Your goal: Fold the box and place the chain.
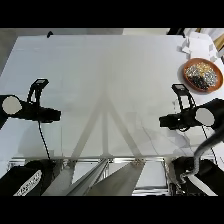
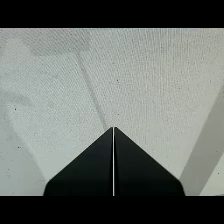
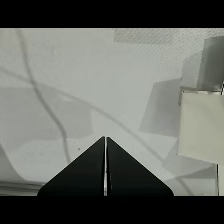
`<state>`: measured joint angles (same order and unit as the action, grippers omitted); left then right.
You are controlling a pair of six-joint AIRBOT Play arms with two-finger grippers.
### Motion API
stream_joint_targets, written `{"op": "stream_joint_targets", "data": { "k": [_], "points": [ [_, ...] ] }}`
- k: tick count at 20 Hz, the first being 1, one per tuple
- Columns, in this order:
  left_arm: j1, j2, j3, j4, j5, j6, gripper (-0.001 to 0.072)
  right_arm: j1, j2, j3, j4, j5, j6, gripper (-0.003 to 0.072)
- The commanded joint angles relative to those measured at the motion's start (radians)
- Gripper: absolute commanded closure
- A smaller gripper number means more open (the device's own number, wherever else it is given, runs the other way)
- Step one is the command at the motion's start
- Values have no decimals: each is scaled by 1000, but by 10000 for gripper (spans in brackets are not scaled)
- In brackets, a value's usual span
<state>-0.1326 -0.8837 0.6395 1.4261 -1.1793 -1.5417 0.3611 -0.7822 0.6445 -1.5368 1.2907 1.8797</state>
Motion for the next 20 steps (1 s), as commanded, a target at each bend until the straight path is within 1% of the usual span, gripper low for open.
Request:
{"op": "stream_joint_targets", "data": {
  "k": [1, 5, 6, 8, 9, 12, 14, 15, 16, 17, 18, 19, 20],
  "points": [
    [0, 1, 0, 0, 0, 0, 697, 1, 1, 0, 0, 0, 0, 673],
    [0, 1, 0, 0, 0, 0, 697, 1, 1, 0, 0, 15, -3, 672],
    [0, 1, 0, 0, 0, 0, 697, 1, 1, 0, 0, 18, -32, 671],
    [0, 1, 0, 0, 0, 0, 697, -31, 0, 17, -29, 64, -56, 671],
    [0, 1, 0, 0, 0, 0, 697, -69, 0, 43, -74, 105, -66, 673],
    [0, 1, 0, 0, 0, 0, 697, -247, -5, 153, -231, 199, -173, 675],
    [0, 1, 0, 0, 0, 0, 697, -417, -33, 227, -349, 232, -237, 675],
    [0, 1, 0, 0, 0, 0, 697, -513, -57, 253, -385, 225, -262, 674],
    [0, 1, 0, 0, 0, 0, 697, -594, -83, 266, -389, 202, -253, 673],
    [0, 1, 0, 0, 0, 0, 697, -661, -111, 267, -357, 155, -253, 672],
    [0, 1, 0, 0, 0, 0, 697, -711, -141, 267, -328, 124, -268, 651],
    [0, 1, 0, 0, 0, 0, 697, -739, -166, 267, -323, 108, -287, 448],
    [0, 1, 0, 0, 0, 0, 697, -755, -189, 268, -331, 106, -325, 146]
  ]
}}
